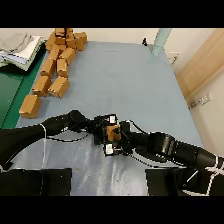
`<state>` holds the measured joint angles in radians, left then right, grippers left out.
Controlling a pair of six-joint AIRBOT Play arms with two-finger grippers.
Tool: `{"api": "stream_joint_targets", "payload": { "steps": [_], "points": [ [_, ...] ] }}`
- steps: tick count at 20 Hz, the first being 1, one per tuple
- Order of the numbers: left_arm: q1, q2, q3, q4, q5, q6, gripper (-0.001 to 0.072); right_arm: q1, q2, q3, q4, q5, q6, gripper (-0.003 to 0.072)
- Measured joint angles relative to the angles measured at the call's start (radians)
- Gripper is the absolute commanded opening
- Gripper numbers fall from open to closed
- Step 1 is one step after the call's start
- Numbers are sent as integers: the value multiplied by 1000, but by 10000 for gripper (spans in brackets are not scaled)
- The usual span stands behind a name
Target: Fold the box.
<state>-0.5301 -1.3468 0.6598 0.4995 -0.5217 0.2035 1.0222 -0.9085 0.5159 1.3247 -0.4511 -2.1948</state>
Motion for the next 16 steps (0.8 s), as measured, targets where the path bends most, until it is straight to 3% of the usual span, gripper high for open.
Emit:
{"api": "stream_joint_targets", "payload": {
  "steps": [16],
  "points": [
    [0, 0, 0, -3, -2, -2, 402, -17, 5, -16, -76, -12, 74, 445]
  ]
}}
